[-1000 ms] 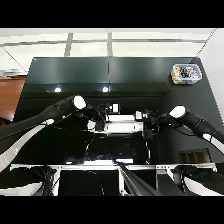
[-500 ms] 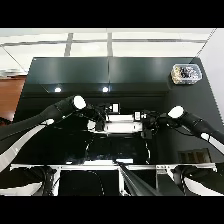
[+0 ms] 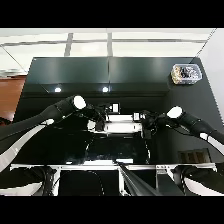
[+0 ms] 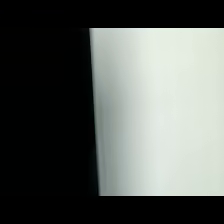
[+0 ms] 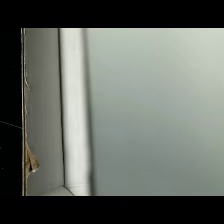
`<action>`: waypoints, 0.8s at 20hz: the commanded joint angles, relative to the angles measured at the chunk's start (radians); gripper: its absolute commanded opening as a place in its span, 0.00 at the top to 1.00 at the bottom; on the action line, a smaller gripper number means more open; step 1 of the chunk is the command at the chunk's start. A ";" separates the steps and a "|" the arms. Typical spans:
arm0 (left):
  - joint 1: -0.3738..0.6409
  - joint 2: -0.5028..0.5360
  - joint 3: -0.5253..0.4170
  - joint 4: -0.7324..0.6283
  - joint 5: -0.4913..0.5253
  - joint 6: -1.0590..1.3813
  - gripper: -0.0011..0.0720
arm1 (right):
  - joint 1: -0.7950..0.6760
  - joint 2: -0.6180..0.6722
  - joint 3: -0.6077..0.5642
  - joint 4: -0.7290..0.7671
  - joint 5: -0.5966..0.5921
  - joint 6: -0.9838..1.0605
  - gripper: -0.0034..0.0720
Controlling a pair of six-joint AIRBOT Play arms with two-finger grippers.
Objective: Fold the box and place the chain.
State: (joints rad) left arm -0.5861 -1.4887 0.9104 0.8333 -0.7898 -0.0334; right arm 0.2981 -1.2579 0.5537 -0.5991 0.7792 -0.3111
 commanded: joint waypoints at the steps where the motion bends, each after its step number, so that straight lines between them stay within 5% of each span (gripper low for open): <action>1: 0.000 0.000 0.000 0.000 0.000 0.000 0.95 | 0.001 -0.001 -0.001 0.000 -0.003 0.000 0.00; 7: 0.000 0.000 0.000 0.000 0.000 0.000 0.95 | 0.001 -0.001 -0.001 0.000 -0.003 0.000 0.00; 8: 0.000 0.000 0.000 0.000 0.000 0.000 0.95 | 0.001 -0.001 -0.001 -0.001 -0.002 0.000 0.15; 15: 0.000 0.000 0.000 0.000 0.001 0.000 0.95 | 0.001 -0.001 -0.001 -0.001 -0.002 0.000 0.17; 16: 0.000 0.000 0.000 0.000 0.001 0.000 0.95 | 0.001 -0.001 -0.001 -0.001 -0.002 0.001 0.33</action>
